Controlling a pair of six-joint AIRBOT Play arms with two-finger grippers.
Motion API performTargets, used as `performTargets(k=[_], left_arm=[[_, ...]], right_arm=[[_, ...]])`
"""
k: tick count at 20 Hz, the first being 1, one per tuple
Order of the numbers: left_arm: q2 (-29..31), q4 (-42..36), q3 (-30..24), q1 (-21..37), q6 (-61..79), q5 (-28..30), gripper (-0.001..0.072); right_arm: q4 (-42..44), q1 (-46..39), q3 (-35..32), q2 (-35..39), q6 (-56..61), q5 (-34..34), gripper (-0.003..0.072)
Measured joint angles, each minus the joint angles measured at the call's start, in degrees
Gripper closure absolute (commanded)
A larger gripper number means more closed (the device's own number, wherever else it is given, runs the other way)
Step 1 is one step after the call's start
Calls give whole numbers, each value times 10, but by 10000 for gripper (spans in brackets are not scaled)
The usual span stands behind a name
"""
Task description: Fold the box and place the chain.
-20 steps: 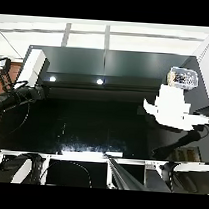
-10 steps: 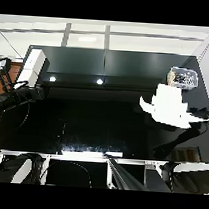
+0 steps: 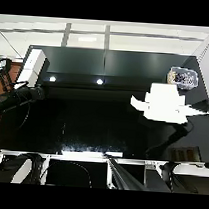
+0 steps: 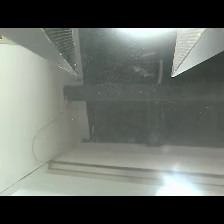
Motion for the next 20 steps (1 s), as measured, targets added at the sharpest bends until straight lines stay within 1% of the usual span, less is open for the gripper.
performTargets(k=[2,6,9,11,13,15,18,20], left_arm=[[0,-2,-5,-4,-1,-2,2],[-1,-24,-9,-25,-1,-26,2],[-10,-46,-10,-58,-2,-36,2],[-31,-69,-10,-86,-3,-44,2],[-60,-100,-10,-107,-3,-49,2],[-104,-146,-5,-119,2,-61,2],[-180,-213,10,-127,41,-104,2],[-235,-243,23,-131,78,-146,2]], right_arm=[[17,45,-37,47,-2,-23,644],[45,175,-126,156,-3,-87,644],[51,275,-206,243,7,-169,644],[56,334,-261,291,11,-225,644],[57,388,-310,324,14,-273,644],[59,443,-350,344,15,-322,644],[59,518,-386,357,15,-381,644],[60,558,-397,361,18,-413,644]])
